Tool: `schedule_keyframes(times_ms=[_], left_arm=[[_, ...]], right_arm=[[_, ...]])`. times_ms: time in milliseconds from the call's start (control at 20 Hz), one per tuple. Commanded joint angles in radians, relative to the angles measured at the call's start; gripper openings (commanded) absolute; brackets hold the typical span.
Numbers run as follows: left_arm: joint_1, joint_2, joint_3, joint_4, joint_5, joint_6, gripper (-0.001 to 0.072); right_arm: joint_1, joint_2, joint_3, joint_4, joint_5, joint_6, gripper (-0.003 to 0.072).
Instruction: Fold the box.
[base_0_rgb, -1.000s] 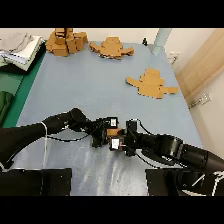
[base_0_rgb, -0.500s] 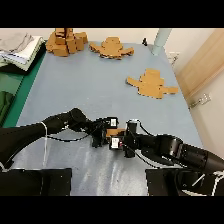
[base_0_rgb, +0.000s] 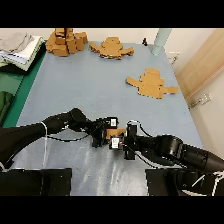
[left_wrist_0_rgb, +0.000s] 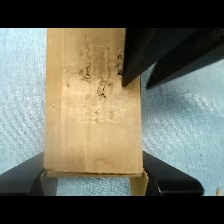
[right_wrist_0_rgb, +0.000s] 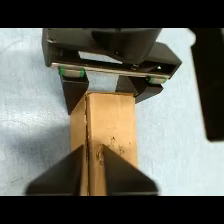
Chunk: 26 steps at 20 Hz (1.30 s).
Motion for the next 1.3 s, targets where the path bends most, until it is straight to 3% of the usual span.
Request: schedule_keyframes(times_ms=[0, 150, 200, 250, 300, 1250], left_arm=[[0.000, 0.000, 0.001, 0.000, 0.001, 0.000, 0.0520], [0.000, 0.000, 0.001, 0.000, 0.000, 0.000, 0.0520], [0.000, 0.000, 0.001, 0.000, 0.000, 0.000, 0.0520], [0.000, 0.000, 0.001, 0.000, 0.000, 0.000, 0.0520], [0.000, 0.000, 0.001, 0.000, 0.000, 0.000, 0.0520], [0.000, 0.000, 0.001, 0.000, 0.001, 0.000, 0.0520]], right_arm=[[0.000, 0.017, 0.008, -0.001, 0.000, -0.003, 0.0291], [-0.002, 0.052, 0.008, -0.037, 0.001, -0.003, 0.0269], [-0.002, 0.055, 0.008, -0.048, 0.000, -0.002, 0.0108], [-0.002, 0.053, 0.008, -0.049, 0.000, -0.002, 0.0029], [-0.002, 0.047, 0.008, -0.048, 0.000, -0.001, 0.0014], [-0.002, -0.034, 0.005, 0.004, 0.000, 0.006, 0.0005]])
